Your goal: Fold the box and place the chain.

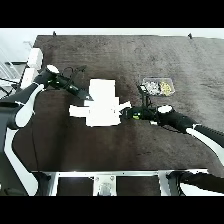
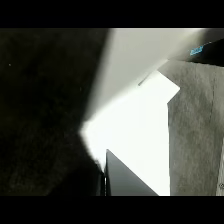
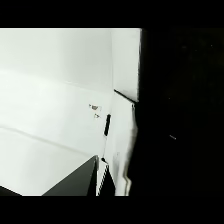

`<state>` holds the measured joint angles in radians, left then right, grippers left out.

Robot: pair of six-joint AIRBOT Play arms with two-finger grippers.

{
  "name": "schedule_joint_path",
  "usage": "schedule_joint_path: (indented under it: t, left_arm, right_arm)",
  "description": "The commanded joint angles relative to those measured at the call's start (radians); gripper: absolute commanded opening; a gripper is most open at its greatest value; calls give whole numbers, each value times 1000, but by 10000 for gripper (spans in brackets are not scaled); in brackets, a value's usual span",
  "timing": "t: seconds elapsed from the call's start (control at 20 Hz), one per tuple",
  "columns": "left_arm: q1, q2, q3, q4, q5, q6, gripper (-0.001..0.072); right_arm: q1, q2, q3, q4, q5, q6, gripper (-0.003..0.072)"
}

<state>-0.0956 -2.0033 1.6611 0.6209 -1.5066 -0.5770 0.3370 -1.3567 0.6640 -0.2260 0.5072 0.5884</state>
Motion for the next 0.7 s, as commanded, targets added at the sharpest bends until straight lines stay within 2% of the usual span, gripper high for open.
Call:
schedule_joint_path:
  t: [0.0, 0.1, 0.45, 0.55, 0.65]
  left_arm:
    - [1, 1, 1, -11, -33, 132, 16]
    - [1, 14, 1, -31, -56, 208, 16]
    - [1, 119, -3, -48, -57, 326, 14]
    - [1, 138, -30, -62, -47, 371, 12]
    - [1, 182, -95, -64, 14, 420, 13]
  right_arm:
    - [-27, 25, 1, 5, -2, 2, 208]
    - [-73, 82, -2, 6, -2, 2, 239]
    - [-257, 282, -106, 7, -2, 6, 242]
    - [-276, 304, -144, 7, -2, 6, 242]
    - [-278, 306, -174, 9, -2, 6, 245]
